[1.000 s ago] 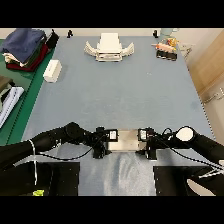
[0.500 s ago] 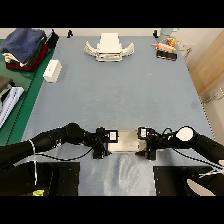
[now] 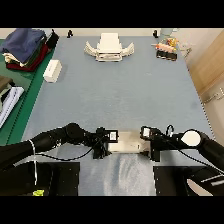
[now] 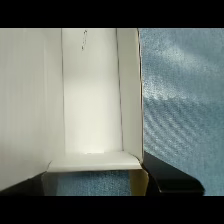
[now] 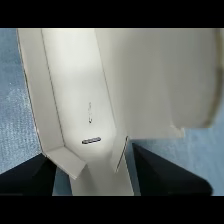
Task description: Fold the box.
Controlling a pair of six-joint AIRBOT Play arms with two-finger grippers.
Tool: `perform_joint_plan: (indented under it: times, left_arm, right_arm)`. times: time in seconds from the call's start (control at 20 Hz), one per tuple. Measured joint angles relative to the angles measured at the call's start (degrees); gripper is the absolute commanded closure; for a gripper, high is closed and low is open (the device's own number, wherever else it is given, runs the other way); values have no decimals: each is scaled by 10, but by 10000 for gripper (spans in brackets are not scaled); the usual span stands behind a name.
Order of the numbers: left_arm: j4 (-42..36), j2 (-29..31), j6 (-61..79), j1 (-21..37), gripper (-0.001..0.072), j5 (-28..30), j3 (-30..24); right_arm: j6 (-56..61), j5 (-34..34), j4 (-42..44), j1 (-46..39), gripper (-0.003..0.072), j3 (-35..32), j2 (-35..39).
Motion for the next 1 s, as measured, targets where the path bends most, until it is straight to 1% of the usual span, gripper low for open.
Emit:
perform_joint_plan:
  times: [0.2,0.4,0.55,0.65,0.75,0.95,1.0]
  left_arm:
    - [0,0,0,0,289,0,0]
    - [1,0,0,0,289,-2,0]
    - [0,0,0,0,289,-1,0]
    - [0,0,0,0,289,-1,0]
    - [0,0,0,0,289,-1,0]
    - [0,0,0,0,289,-1,0]
    - [0,0,0,0,289,-1,0]
  right_arm:
    - [86,16,-41,0,-34,0,69]
    - [160,25,-57,-1,-29,0,153]
    - [186,29,-51,-1,-30,0,218]
    - [236,29,-28,0,-29,0,255]
    - [356,28,-9,-1,-29,0,279]
    - [687,37,9,-1,-29,0,295]
    - [747,37,10,-1,-27,0,296]
